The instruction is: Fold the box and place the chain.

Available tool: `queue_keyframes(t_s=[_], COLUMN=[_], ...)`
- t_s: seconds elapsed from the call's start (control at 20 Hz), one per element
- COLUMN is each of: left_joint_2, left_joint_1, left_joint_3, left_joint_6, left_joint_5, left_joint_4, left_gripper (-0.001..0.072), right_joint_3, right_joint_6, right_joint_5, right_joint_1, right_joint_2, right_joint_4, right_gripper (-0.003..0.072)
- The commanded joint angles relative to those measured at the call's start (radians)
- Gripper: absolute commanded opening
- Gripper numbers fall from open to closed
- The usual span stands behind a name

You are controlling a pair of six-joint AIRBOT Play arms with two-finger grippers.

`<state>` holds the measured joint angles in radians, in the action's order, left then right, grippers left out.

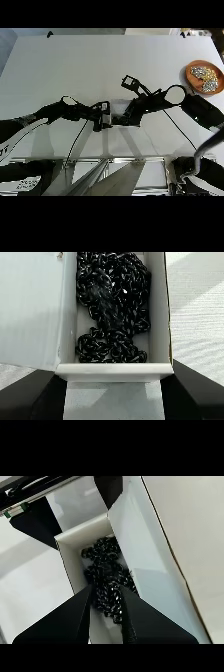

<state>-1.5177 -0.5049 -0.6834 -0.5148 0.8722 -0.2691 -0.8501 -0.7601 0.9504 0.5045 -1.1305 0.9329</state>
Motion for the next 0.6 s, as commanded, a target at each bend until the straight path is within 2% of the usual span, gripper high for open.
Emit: queue_keyframes(t_s=[0.0,0.1,0.15,0.25,0.35,0.55], left_joint_2=[0.000,0.000,0.000,0.000,0.000,0.000], left_joint_1=[0.000,0.000,0.000,0.000,0.000,0.000], left_joint_3=[0.000,0.000,0.000,0.000,0.000,0.000], left_joint_6=[0.000,0.000,0.000,0.000,0.000,0.000], left_joint_5=[0.000,0.000,0.000,0.000,0.000,0.000], left_joint_4=[0.000,0.000,0.000,0.000,0.000,0.000], left_gripper=[0.0207,0.0207,0.0207,0.0207,0.0207,0.0207], right_joint_3=[-0.091,-0.188,-0.234,-0.296,-0.305,-0.305], right_joint_6=[0.004,0.009,0.010,0.010,0.009,0.009], right_joint_5=[0.078,0.136,0.142,0.111,0.082,0.192], right_joint_1=[0.002,-0.008,-0.020,-0.055,-0.095,-0.111], right_joint_2=[-0.005,-0.008,-0.016,-0.049,-0.106,-0.262], right_joint_4=[0.006,0.021,0.035,0.071,0.084,0.113], right_gripper=[0.0199,0.0197,0.0164,0.0029,0.0019,0.0019])
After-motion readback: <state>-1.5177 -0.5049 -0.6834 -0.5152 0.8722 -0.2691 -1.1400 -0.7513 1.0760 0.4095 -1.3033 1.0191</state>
